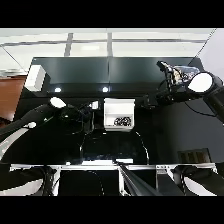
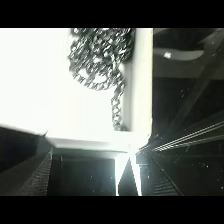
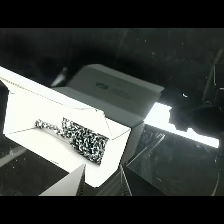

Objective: Fold the box and place the chain.

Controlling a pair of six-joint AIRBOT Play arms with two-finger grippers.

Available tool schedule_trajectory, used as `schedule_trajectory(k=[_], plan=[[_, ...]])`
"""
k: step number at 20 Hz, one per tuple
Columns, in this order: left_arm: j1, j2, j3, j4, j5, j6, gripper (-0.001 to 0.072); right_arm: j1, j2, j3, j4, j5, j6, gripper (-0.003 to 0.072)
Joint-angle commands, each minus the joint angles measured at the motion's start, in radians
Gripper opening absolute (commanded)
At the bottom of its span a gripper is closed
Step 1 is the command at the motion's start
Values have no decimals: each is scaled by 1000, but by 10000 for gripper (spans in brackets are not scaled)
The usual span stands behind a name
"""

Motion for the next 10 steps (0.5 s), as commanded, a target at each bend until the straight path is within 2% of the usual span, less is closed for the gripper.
schedule_trajectory(k=[1, 10], plan=[[-21, -13, 14, -8, 20, 11, 718, 0, 0, 0, 0, -13, 0, 266], [-50, -40, 50, 26, 31, -39, 718, 0, 0, -2, 0, -43, 0, 265]])
